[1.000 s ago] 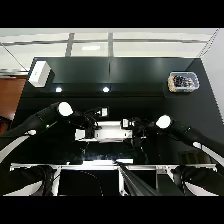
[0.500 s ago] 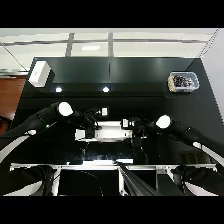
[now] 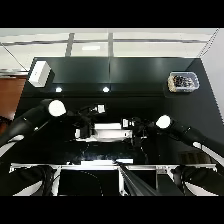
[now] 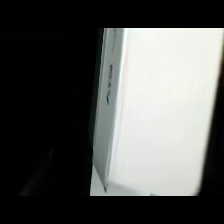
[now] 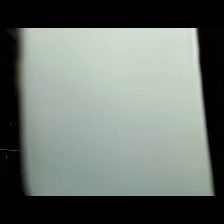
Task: Fold the box and place the chain.
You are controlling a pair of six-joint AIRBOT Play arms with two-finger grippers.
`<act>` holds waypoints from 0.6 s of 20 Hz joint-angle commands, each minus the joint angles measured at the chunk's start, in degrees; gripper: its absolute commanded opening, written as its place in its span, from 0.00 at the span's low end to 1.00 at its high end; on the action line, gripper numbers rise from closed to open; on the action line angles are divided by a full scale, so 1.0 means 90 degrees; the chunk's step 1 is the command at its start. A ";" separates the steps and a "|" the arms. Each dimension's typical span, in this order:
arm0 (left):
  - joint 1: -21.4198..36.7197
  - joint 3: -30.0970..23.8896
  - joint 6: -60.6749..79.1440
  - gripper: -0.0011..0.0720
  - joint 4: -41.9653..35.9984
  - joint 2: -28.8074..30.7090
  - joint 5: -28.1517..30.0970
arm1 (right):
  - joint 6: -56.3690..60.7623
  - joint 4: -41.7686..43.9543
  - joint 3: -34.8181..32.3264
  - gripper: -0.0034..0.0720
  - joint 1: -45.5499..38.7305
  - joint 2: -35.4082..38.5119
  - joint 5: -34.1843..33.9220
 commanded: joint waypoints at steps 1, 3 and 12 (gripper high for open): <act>0.0007 0.0029 -0.1447 0.92 0.0862 0.0780 -0.0911 | 0.0002 0.0005 -0.0002 0.22 0.0007 -0.0005 0.0005; 0.0005 0.0029 -0.2540 0.41 0.0906 0.1010 -0.1477 | 0.0002 0.0005 -0.0002 0.22 0.0007 -0.0005 0.0002; 0.0002 -0.1214 -0.1933 0.05 -0.3628 0.0937 0.2297 | 0.0002 0.0005 -0.0002 0.21 0.0007 -0.0005 0.0002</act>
